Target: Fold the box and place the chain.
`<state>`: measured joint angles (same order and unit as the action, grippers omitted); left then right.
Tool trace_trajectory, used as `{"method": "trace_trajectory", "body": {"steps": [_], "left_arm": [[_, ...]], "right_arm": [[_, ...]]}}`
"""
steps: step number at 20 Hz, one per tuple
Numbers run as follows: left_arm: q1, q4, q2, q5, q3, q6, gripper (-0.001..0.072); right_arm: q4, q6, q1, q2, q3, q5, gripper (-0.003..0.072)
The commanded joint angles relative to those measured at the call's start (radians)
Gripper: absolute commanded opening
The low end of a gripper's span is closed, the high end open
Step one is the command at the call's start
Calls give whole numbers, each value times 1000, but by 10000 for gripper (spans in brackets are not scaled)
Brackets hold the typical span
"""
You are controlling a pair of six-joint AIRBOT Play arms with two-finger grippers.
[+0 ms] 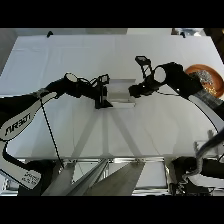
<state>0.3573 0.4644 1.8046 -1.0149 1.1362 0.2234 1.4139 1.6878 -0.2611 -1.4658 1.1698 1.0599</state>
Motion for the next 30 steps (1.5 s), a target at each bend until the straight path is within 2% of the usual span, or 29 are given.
{"method": "trace_trajectory", "body": {"steps": [1,9,13,14,15,20,25,30], "left_arm": [[0,0,0,1,0,0,259],[0,0,0,1,0,0,258],[0,0,0,1,0,0,259],[0,0,0,1,0,0,259],[0,0,0,1,0,0,259],[0,0,0,1,0,0,259],[0,0,0,1,0,0,259],[0,0,0,1,0,0,259]], "right_arm": [[74,70,-24,-49,27,118,328],[98,105,-49,-77,39,89,328],[92,197,-49,-81,41,9,320],[93,231,-49,-86,43,15,280],[93,253,-50,-95,47,28,277],[94,259,-83,-129,56,32,278],[126,367,-116,-132,56,-30,275],[146,384,-122,-171,103,15,270]]}}
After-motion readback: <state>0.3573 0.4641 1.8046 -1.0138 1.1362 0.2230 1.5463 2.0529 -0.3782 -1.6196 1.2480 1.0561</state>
